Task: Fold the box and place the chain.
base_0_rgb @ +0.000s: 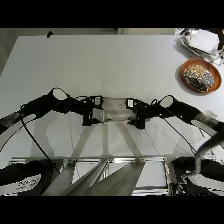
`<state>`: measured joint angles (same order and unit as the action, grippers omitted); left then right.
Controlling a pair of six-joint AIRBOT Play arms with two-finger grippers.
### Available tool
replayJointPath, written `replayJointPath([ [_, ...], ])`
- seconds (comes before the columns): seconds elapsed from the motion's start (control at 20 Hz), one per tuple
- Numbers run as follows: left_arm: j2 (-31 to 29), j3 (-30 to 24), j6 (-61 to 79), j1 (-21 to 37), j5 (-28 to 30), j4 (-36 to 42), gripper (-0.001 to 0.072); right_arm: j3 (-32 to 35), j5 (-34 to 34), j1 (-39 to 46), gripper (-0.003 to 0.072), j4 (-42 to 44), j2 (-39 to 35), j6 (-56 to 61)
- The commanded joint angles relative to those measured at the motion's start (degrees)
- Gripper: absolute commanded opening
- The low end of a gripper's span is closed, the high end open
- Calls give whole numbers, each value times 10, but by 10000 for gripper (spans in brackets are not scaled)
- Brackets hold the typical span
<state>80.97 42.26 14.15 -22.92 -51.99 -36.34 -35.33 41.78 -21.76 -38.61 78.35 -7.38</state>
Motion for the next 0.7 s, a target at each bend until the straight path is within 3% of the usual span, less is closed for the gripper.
replayJointPath([
  [0.0, 3, -1, -16, -7, -12, 3, 700, 0, 0, 0, 403, 0, 0, 0],
  [0.65, 28, -2, -31, -33, 19, 44, 698, 0, 0, 0, 403, 0, 0, 0],
])
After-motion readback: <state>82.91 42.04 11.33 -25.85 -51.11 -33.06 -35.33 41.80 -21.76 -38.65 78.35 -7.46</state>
